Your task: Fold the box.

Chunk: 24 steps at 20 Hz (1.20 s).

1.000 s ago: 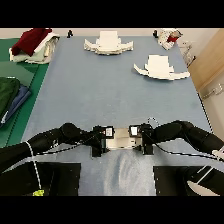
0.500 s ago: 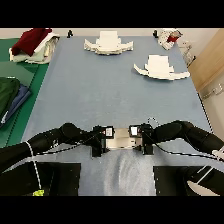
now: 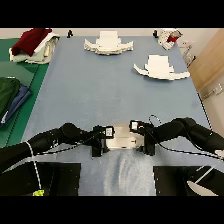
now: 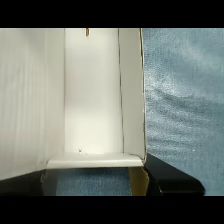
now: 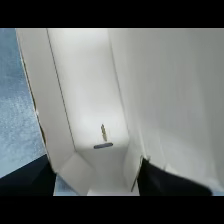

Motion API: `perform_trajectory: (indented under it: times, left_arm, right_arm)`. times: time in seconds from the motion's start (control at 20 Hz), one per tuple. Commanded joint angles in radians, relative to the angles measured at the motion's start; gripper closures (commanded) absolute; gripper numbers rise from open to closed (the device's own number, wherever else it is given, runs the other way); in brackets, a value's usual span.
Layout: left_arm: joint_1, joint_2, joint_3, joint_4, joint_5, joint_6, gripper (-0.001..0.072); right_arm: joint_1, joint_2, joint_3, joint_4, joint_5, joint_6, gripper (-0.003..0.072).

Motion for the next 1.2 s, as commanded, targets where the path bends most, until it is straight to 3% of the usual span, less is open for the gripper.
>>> perform_trajectory:
  times: [0.0, 0.2, 0.25, 0.5, 0.7, 0.75, 0.8, 0.9, 0.95, 1.0, 1.15]
  left_arm:
    - [0.000, -0.001, 0.001, 0.002, -0.002, 0.001, 0.0201]
    - [0.000, -0.001, 0.001, 0.008, -0.004, 0.033, 0.0201]
    - [0.000, -0.001, 0.001, 0.009, -0.004, 0.034, 0.0201]
    - [0.002, 0.000, 0.001, 0.009, -0.057, 0.035, 0.0201]
    - [0.002, -0.001, 0.005, 0.009, -0.073, 0.034, 0.0200]
    - [0.002, -0.001, 0.005, 0.010, -0.073, 0.034, 0.0201]
    - [0.002, -0.001, 0.005, 0.011, -0.073, 0.034, 0.0201]
    - [0.002, -0.006, 0.006, 0.018, -0.074, 0.034, 0.0201]
    - [0.002, -0.006, 0.007, 0.028, -0.074, 0.031, 0.0201]
    - [0.002, -0.007, 0.007, 0.031, -0.074, 0.030, 0.0201]
    - [0.002, -0.007, 0.007, 0.031, -0.072, 0.029, 0.0201]
  right_arm:
    - [0.000, 0.070, 0.050, -0.198, -0.194, 0.294, -0.0034]
    - [0.000, 0.182, 0.121, -0.350, -0.375, 0.673, -0.0021]
    - [0.000, 0.208, 0.133, -0.351, -0.388, 0.767, 0.0021]
    - [0.000, 0.248, 0.139, -0.140, -0.366, 0.993, 0.0049]
    - [0.000, 0.248, 0.139, -0.005, -0.262, 1.070, 0.0051]
    - [0.002, 0.248, 0.139, 0.018, -0.231, 1.085, 0.0123]
    - [0.010, 0.245, 0.139, 0.035, -0.198, 1.094, 0.0244]
    - [0.031, 0.218, 0.139, 0.068, -0.118, 1.136, 0.0301]
    - [0.046, 0.195, 0.139, 0.089, -0.070, 1.164, 0.0378]
    - [0.065, 0.166, 0.139, 0.111, -0.012, 1.173, 0.0416]
    - [0.119, 0.068, 0.140, 0.135, 0.150, 1.173, 0.0416]
